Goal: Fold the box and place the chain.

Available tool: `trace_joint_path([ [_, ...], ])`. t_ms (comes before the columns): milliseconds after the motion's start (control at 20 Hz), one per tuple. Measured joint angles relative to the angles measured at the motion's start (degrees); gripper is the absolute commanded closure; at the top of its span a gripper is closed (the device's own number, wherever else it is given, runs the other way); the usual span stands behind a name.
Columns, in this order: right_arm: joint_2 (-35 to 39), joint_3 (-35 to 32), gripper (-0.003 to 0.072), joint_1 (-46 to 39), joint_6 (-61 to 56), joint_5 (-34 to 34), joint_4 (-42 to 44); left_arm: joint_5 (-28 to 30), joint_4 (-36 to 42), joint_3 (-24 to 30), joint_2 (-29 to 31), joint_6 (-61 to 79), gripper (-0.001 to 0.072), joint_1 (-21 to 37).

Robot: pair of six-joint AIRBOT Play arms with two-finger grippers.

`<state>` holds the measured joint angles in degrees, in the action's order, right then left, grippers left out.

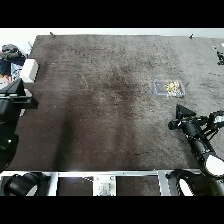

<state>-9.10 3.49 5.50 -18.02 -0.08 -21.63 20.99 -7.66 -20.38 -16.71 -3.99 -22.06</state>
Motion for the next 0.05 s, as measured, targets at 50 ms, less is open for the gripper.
trace_joint_path([
  [50, 0.0, 0.0, 0.0674, 0.0, 0.0, 0.0, 0.0, 0.1, 0.4, 0.2, 0.6, 0.3, 0.0703, -0.1],
])
